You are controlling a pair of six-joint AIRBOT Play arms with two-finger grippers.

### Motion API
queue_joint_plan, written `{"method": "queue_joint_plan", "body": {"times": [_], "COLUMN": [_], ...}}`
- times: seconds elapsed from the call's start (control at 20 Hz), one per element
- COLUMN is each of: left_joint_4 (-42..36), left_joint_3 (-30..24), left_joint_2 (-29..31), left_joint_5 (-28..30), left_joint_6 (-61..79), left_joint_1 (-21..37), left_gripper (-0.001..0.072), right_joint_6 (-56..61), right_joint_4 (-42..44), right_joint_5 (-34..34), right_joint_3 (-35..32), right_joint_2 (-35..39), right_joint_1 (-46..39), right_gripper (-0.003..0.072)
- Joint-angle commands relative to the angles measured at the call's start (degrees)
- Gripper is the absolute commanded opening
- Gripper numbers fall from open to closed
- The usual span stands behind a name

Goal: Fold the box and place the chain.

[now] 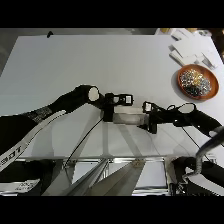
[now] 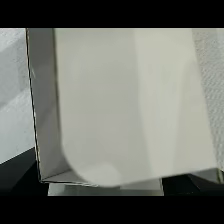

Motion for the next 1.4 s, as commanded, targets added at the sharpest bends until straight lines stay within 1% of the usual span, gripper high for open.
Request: {"method": "queue_joint_plan", "body": {"times": [0.0, 0.1, 0.15, 0.2, 0.3, 0.4, 0.65, 0.7, 0.75, 1.2, 1.35], "left_joint_4": [0.0, 0.0, 0.0, 0.0, 0.0, 0.0, 0.0, 0.0, 0.0, 0.0, 0.0], "left_joint_3": [0.0, 0.0, 0.0, 0.0, 0.0, 0.0, 0.0, 0.0, 0.0, 0.0, 0.0], "left_joint_2": [0.0, 0.0, 0.0, 0.0, 0.0, 0.0, 0.0, 0.0, 0.0, 0.0, 0.0], "left_joint_5": [0.0, 0.0, 0.0, 0.0, 0.0, 0.0, 0.0, 0.0, 0.0, 0.0, 0.0], "left_joint_6": [-0.1, 0.0, -0.1, 0.0, -0.1, -0.1, -0.1, -0.1, -0.1, 0.0, 0.0], "left_joint_1": [0.0, 0.0, 0.0, 0.0, 0.0, 0.0, 0.0, 0.0, 0.0, 0.0, 0.0], "left_gripper": [0.0012, 0.0012, 0.0012, 0.0012, 0.0012, 0.0012, 0.0012, 0.0012, 0.0012, 0.0012, 0.0012], "right_joint_6": [0.0, -0.5, -0.7, -1.3, -2.4, -3.0, -3.0, -3.0, -3.0, -3.0, -3.0], "right_joint_4": [0.6, 1.8, 2.1, 2.1, 2.0, 1.2, 1.1, 1.0, 1.0, 1.0, 1.0], "right_joint_5": [-0.3, -0.4, -0.6, -0.6, -0.8, -1.0, -1.2, -1.2, -1.2, -1.0, 0.7], "right_joint_3": [0.0, 0.1, 0.0, 0.0, 0.0, 0.0, 0.0, 0.0, 0.0, 0.0, 0.0], "right_joint_2": [-0.5, -0.6, -0.6, -0.6, -0.6, -0.6, -0.6, -0.6, -0.6, -0.6, -0.6], "right_joint_1": [0.0, 0.0, 0.0, 0.0, 0.0, 0.0, 0.0, 0.0, 0.0, 0.0, 0.0], "right_gripper": [0.0634, 0.0630, 0.0585, 0.0510, 0.0492, 0.0440, 0.0426, 0.0396, 0.0394, 0.0395, 0.0395]}}
